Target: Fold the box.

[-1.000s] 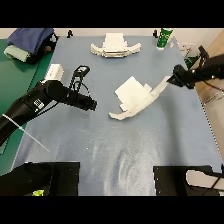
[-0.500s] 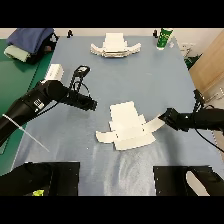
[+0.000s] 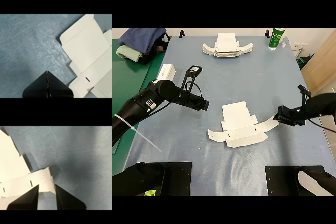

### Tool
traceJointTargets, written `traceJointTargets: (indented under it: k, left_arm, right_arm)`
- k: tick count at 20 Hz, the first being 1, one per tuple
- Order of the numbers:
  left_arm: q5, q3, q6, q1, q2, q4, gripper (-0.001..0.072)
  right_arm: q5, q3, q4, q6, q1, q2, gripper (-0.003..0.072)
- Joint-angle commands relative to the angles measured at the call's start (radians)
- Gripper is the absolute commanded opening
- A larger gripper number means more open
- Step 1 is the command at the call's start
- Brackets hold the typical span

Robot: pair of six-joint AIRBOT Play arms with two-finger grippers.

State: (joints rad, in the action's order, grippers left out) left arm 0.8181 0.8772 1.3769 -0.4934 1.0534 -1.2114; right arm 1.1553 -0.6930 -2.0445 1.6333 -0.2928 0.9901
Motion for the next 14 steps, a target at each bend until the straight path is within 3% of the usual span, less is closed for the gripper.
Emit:
traceJointTargets:
  k: [1,4,6,14]
  left_arm:
    - [0.000,0.000,0.000,0.000,-0.001,0.000,0.0014]
    - [-0.002,0.000,0.000,0.000,-0.001,0.000,0.0015]
    - [-0.007,0.000,0.000,0.000,-0.001,0.000,0.0015]
    - [-0.008,0.000,0.000,0.000,-0.001,0.001,0.0014]
  right_arm:
    - [0.147,-0.165,0.022,0.139,0.000,0.202,0.0320]
    - [0.278,-0.254,0.013,0.180,0.000,0.376,0.0320]
    - [0.294,-0.261,0.001,0.209,0.000,0.437,0.0320]
    - [0.312,-0.261,-0.118,0.305,0.003,0.465,0.0273]
